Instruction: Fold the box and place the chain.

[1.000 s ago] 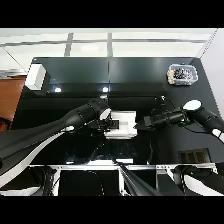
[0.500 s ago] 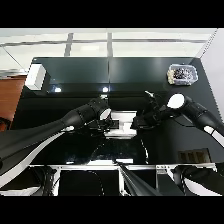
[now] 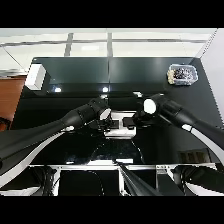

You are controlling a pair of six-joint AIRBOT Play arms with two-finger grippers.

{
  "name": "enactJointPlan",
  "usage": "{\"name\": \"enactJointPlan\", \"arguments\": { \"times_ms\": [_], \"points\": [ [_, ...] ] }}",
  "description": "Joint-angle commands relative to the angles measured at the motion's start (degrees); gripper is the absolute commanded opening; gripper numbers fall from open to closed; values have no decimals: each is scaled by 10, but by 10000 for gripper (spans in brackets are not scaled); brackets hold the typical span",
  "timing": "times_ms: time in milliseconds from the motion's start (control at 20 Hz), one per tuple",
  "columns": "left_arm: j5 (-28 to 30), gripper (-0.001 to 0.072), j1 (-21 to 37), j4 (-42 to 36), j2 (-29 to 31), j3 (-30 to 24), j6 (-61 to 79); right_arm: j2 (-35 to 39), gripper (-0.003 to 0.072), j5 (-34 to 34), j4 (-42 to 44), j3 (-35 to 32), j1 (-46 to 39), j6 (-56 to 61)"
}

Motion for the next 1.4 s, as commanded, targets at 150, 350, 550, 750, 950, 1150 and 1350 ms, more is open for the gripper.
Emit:
{"name": "enactJointPlan", "arguments": {
  "times_ms": [150, 350, 550, 750, 950, 1150, 1350],
  "points": [
    [0, 25, 0, 0, 0, 0, 0, -24, 242, 29, -96, 17, 49, 133],
    [-1, 25, 0, 0, 0, 0, 0, -38, 234, 30, -86, 17, 49, 132],
    [1, 25, 0, 0, 0, 0, 0, -38, 13, 29, -83, 17, 48, 126],
    [0, 25, 0, 0, 0, 0, 0, -38, 12, 26, -83, 17, 48, 123],
    [1, 25, 0, 0, 0, 0, 0, -34, 234, 29, -81, 17, 48, 107],
    [1, 25, 0, 0, 0, 0, 0, -34, 54, 28, -72, 17, 48, 91],
    [0, 25, 0, 0, 0, 0, 0, -1, 321, 49, -72, 23, 48, 65]
  ]
}}
